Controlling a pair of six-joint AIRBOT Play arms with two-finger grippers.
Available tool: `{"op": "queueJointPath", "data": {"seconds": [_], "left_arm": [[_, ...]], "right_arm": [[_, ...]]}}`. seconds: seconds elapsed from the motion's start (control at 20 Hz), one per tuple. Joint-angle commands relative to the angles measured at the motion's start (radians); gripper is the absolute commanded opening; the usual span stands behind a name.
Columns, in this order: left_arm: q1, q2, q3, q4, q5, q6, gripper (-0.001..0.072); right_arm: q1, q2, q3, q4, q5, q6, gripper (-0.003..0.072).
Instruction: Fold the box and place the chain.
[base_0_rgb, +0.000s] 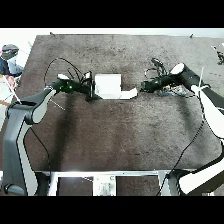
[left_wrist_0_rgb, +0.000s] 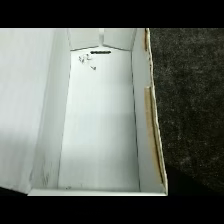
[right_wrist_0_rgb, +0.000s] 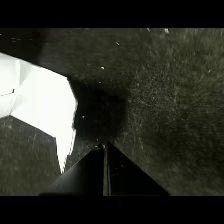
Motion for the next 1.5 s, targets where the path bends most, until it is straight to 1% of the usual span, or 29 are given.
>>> {"op": "queueJointPath", "data": {"seconds": [0.0,0.15,0.2,0.25,0.45,0.5,0.55,0.7,0.95,1.05,1.45], "left_arm": [[0.000,0.000,0.000,0.000,0.000,0.000,0.0176],[0.000,0.000,0.000,0.000,0.000,0.000,0.0177],[0.000,0.000,0.000,0.000,0.000,0.000,0.0177],[0.000,0.000,0.000,0.000,0.000,0.000,0.0177],[0.000,0.000,0.000,0.000,0.000,0.000,0.0176],[0.000,0.000,0.000,0.000,-0.001,0.000,0.0177],[0.000,0.000,0.000,0.000,-0.001,0.000,0.0177],[0.000,0.000,0.000,0.000,-0.001,0.000,0.0176],[0.000,0.000,0.000,0.000,0.000,0.000,0.0177],[0.000,0.000,0.000,0.000,0.000,0.000,0.0177],[0.000,0.000,0.000,0.000,0.000,0.000,0.0177]], "right_arm": [[0.016,-0.051,-0.016,0.109,-0.026,-0.019,0.0030],[0.058,-0.098,-0.016,0.242,-0.014,-0.108,0.0040],[0.067,-0.109,-0.016,0.282,0.004,-0.144,0.0133],[0.072,-0.112,-0.016,0.312,0.023,-0.172,0.0176],[0.073,-0.099,0.006,0.396,0.020,-0.183,0.0175],[0.075,-0.098,0.021,0.404,0.020,-0.183,0.0283],[0.076,-0.098,0.037,0.404,0.021,-0.183,0.0365],[0.080,-0.098,0.067,0.404,0.020,-0.182,0.0366],[0.147,-0.105,0.068,0.400,0.011,-0.155,0.0367],[0.165,-0.106,0.083,0.370,0.010,-0.111,0.0367],[0.264,-0.114,0.201,-0.070,0.005,0.223,0.0367]]}}
